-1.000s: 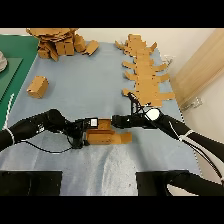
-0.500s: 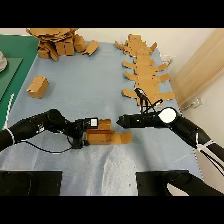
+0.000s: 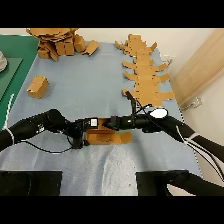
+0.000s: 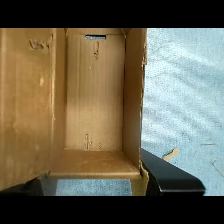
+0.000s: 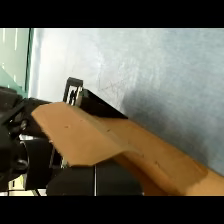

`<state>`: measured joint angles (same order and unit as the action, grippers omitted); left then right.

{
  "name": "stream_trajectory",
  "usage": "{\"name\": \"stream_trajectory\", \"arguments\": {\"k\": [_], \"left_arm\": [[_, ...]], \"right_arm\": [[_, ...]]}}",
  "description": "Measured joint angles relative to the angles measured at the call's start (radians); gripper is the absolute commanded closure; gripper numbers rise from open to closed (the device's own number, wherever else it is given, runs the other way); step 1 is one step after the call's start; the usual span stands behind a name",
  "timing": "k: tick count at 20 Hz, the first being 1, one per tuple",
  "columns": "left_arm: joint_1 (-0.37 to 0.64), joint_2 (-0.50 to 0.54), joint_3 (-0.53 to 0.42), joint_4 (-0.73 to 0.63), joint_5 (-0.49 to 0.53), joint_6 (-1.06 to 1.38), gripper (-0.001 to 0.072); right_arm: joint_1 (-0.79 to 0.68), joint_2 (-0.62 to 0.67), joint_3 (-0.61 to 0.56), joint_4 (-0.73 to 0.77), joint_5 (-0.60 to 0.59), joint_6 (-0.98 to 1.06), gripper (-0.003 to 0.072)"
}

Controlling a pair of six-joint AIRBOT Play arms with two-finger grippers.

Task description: Fold the box.

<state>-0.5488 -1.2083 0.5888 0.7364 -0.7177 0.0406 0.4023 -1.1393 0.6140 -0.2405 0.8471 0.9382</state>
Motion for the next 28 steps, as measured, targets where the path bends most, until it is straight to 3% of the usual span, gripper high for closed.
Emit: {"name": "stream_trajectory", "arguments": {"k": [6,20,28], "left_arm": [[0.000,0.000,0.000,0.000,0.000,-0.003,0.0486],[0.000,0.000,-0.001,-0.001,0.000,0.000,0.0486],[0.000,0.000,-0.001,-0.001,0.000,0.000,0.0486]], "right_arm": [[0.002,-0.131,0.000,0.150,-0.084,-0.192,0.0687],[0.002,-0.188,-0.002,0.091,-0.130,-0.231,0.0687],[-0.004,-0.138,-0.003,0.050,-0.145,-0.259,0.0686]]}}
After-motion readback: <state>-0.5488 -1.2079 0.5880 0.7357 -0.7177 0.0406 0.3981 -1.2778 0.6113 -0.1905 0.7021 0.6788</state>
